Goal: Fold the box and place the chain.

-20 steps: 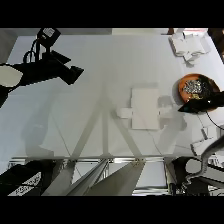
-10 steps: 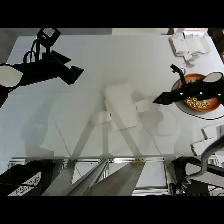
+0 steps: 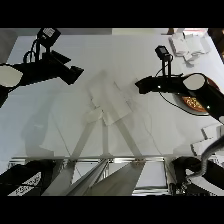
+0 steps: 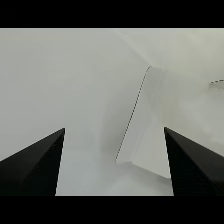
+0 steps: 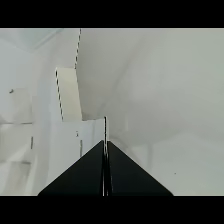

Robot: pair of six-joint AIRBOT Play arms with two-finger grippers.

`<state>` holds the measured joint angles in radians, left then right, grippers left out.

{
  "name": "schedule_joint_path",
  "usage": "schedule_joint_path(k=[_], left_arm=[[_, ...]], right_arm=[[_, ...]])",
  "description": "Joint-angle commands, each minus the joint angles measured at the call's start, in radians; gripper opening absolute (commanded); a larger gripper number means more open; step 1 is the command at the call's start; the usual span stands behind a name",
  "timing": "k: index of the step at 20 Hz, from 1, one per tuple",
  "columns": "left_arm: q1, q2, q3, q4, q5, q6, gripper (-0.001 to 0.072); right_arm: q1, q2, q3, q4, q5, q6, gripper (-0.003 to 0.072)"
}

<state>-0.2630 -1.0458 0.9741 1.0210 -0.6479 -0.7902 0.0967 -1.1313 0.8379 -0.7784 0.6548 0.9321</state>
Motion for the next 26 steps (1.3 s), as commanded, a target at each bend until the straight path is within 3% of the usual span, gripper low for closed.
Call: schedule_joint_path(k=[1, 3, 6, 10, 11, 12, 13, 15, 20, 26], left_arm=[[0.000, 0.000, 0.000, 0.000, 0.000, 0.000, 0.0697], [0.000, 0.000, 0.000, 0.000, 0.000, 0.000, 0.0697], [0.000, 0.000, 0.000, 0.000, 0.000, 0.000, 0.0697], [0.000, 0.000, 0.000, 0.000, 0.000, 0.000, 0.0697], [0.000, 0.000, 0.000, 0.000, 0.000, 0.000, 0.0697], [0.000, 0.000, 0.000, 0.000, 0.000, 0.000, 0.0697], [0.000, 0.000, 0.000, 0.000, 0.000, 0.000, 0.0697], [0.000, 0.000, 0.000, 0.000, 0.000, 0.000, 0.0697], [0.000, 0.000, 0.000, 0.000, 0.000, 0.000, 0.0697], [0.000, 0.000, 0.000, 0.000, 0.000, 0.000, 0.0697]], right_arm=[[0.051, 0.047, -0.080, -0.169, -0.111, 0.192, 0.0005], [0.052, 0.049, -0.197, -0.174, -0.175, 0.258, 0.0005], [0.078, 0.049, -0.335, -0.066, -0.291, 0.277, 0.0005], [0.136, 0.049, -0.361, -0.056, -0.303, 0.275, 0.0017], [0.135, 0.049, -0.361, -0.057, -0.304, 0.274, 0.0129], [0.136, 0.055, -0.361, -0.069, -0.304, 0.267, 0.0370], [0.135, 0.061, -0.359, -0.081, -0.303, 0.269, 0.0533], [0.135, 0.075, -0.341, -0.087, -0.277, 0.270, 0.0537], [-0.031, 0.076, -0.220, -0.093, -0.055, 0.302, 0.0537], [-0.319, -0.037, 0.021, -0.127, 0.381, 0.263, 0.0534]])
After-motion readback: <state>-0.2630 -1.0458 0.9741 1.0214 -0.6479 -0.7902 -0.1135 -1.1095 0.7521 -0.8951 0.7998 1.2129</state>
